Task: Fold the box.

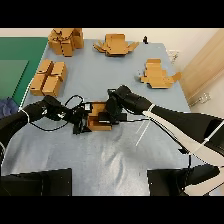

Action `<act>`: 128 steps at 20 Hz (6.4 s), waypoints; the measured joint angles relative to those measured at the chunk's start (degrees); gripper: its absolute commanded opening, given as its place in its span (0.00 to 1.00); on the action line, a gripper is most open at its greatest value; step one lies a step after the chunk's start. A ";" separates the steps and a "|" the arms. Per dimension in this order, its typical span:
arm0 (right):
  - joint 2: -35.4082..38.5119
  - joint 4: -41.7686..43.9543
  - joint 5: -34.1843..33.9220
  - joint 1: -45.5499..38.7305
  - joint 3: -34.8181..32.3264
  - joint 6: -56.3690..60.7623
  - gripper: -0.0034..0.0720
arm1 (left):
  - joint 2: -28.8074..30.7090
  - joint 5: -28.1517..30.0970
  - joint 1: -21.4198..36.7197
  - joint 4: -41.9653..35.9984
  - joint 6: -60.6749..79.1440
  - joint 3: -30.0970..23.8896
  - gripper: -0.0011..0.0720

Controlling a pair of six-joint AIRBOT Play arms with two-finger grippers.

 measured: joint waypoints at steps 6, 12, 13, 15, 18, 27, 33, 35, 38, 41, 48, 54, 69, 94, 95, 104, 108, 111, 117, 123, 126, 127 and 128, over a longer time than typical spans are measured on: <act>-0.33 -1.16 -0.87 0.57 0.04 1.60 0.05 | -0.02 0.02 0.00 0.24 0.39 0.00 0.24; -0.35 -0.85 -0.26 0.72 0.33 1.75 0.43 | -0.02 0.15 0.00 0.35 0.68 0.00 0.24; -0.35 -0.48 0.26 0.74 0.52 1.62 0.42 | -0.02 0.15 0.00 0.35 0.66 0.00 0.24; -0.35 0.11 -0.11 0.81 0.72 1.22 0.17 | -0.02 0.15 0.00 0.35 0.61 0.00 0.24; -0.46 0.09 -0.33 0.74 0.83 1.20 0.05 | 0.00 0.00 0.11 0.31 0.35 0.00 0.24; -2.10 1.73 -0.31 1.16 1.09 0.42 0.47 | 0.00 -0.17 0.07 0.37 0.61 0.02 0.24; 2.40 0.48 0.00 0.66 1.01 -0.31 0.54 | 0.00 -0.24 0.04 0.26 0.07 0.00 0.24; 3.93 0.20 -0.83 0.31 0.98 -1.01 0.56 | 0.02 -0.24 0.04 0.26 -0.20 0.00 0.24; 6.91 -2.27 -4.31 -0.63 0.39 -2.78 0.48 | 0.02 -0.24 0.04 0.26 -0.50 0.00 0.24; 12.98 -4.31 -5.25 -2.38 -3.43 -4.11 0.05 | 0.02 -0.24 0.04 0.26 -0.55 0.00 0.24; 15.50 22.95 12.52 -20.28 -16.39 -30.69 0.05 | 0.02 -0.24 0.04 0.26 -0.61 0.00 0.24; -2.67 50.51 9.73 -26.27 -2.91 -59.34 0.05 | 0.04 -0.02 0.04 0.28 -0.61 0.00 0.24; 8.35 54.36 4.96 -20.59 -15.93 -95.10 0.54 | 0.04 0.20 0.11 0.33 -0.98 0.00 0.24; 15.39 49.86 17.31 -13.60 -21.90 -122.16 0.44 | 0.04 0.39 0.11 0.28 -1.07 0.00 0.24; 15.41 51.34 18.08 -13.92 -22.21 -122.51 0.44 | 0.04 0.46 0.11 0.26 -1.16 0.00 0.24; 15.47 62.84 20.72 -15.76 -25.81 -123.49 0.27 | 0.07 1.36 0.09 0.28 -2.82 0.00 0.24; 16.26 63.39 20.44 -16.41 -26.86 -123.49 0.27 | 0.07 1.60 0.09 0.28 -3.21 0.00 0.24; 17.79 62.05 20.98 -16.68 -27.10 -123.51 0.26 | 0.07 1.70 0.09 0.28 -3.37 0.00 0.24; 18.93 61.00 21.73 -16.70 -26.05 -123.40 0.75 | 0.07 1.77 0.09 0.28 -3.45 0.00 0.24; 18.93 51.69 21.99 -15.91 -25.42 -123.38 0.70 | 0.07 1.88 0.09 0.31 -3.45 0.00 0.24; 18.93 47.89 22.38 -13.84 -25.35 -123.40 0.58 | 0.07 1.95 0.09 0.31 -3.43 0.00 0.24; 18.93 46.64 22.49 -13.00 -25.35 -123.40 0.58 | 0.07 2.08 0.09 0.31 -3.43 0.00 0.24; 18.93 45.70 22.93 -12.24 -25.33 -123.45 0.58 | 0.07 2.12 0.09 0.31 -3.41 0.00 0.24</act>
